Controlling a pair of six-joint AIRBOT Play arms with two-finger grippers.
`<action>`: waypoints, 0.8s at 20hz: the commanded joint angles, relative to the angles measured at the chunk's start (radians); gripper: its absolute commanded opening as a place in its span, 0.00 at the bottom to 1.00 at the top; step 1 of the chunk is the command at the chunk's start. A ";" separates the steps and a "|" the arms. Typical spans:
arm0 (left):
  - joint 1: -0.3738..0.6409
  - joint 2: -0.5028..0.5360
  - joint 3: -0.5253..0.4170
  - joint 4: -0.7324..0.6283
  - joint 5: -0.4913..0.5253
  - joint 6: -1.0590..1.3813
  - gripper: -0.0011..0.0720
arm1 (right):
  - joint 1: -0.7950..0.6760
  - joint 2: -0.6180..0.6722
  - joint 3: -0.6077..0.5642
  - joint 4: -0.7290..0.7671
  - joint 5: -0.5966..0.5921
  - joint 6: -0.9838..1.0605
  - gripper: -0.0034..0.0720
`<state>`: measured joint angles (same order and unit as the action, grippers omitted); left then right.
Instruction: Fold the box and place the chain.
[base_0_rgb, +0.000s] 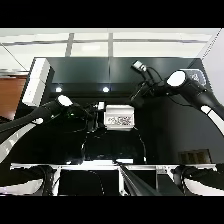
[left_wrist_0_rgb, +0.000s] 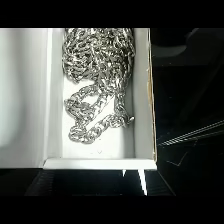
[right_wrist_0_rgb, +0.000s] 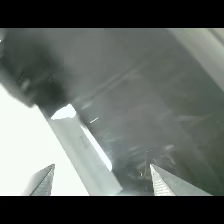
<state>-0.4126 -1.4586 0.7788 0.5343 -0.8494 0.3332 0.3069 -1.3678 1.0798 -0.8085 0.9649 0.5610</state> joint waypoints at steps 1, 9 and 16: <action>0.000 -0.001 0.001 0.000 0.000 0.000 0.52 | 0.007 0.015 0.016 0.005 0.174 -0.150 0.98; 0.000 -0.001 0.001 0.000 0.000 0.000 0.52 | 0.052 0.030 -0.014 -0.017 0.244 -0.177 0.98; 0.000 -0.001 0.001 0.000 0.000 0.000 0.52 | 0.088 0.029 -0.045 -0.040 0.161 -0.214 0.66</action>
